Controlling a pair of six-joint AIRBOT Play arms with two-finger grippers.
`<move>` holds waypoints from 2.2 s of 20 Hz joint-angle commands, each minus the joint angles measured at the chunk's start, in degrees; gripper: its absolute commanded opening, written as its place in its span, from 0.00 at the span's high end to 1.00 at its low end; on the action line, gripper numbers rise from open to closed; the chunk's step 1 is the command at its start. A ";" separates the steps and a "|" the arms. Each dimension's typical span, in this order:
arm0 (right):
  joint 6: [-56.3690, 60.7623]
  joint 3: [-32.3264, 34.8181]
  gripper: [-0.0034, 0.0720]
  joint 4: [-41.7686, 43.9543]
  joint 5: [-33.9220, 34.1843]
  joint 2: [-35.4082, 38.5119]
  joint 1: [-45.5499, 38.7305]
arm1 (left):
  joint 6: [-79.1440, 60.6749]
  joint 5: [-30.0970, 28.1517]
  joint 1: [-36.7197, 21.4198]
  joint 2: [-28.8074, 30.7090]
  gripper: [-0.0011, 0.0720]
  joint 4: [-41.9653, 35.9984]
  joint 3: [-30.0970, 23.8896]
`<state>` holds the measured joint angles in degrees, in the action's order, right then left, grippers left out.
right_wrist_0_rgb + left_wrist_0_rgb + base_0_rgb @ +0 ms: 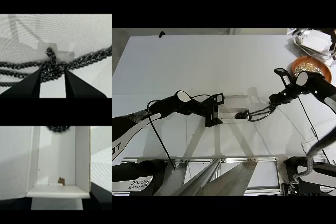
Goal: Fold the box and place the chain.
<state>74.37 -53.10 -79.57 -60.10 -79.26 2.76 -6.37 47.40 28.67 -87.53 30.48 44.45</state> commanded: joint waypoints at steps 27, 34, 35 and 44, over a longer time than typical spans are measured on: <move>3.19 0.90 0.94 3.54 -0.63 -1.07 0.02 | -0.02 0.00 0.00 -0.02 0.39 0.00 -0.02; -0.17 0.90 0.94 8.00 -2.80 14.97 0.02 | -0.02 0.00 0.00 -0.02 0.39 0.00 -0.02; -1.20 0.90 0.94 9.86 -3.41 17.73 0.02 | -0.02 0.00 0.00 0.00 0.39 0.00 -0.02; -7.67 0.90 0.94 23.45 -6.75 40.22 0.02 | -0.02 0.00 0.00 -0.02 0.39 0.00 -0.02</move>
<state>69.67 -52.14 -62.24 -65.89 -45.21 2.76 -6.37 47.40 28.67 -87.53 30.46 44.45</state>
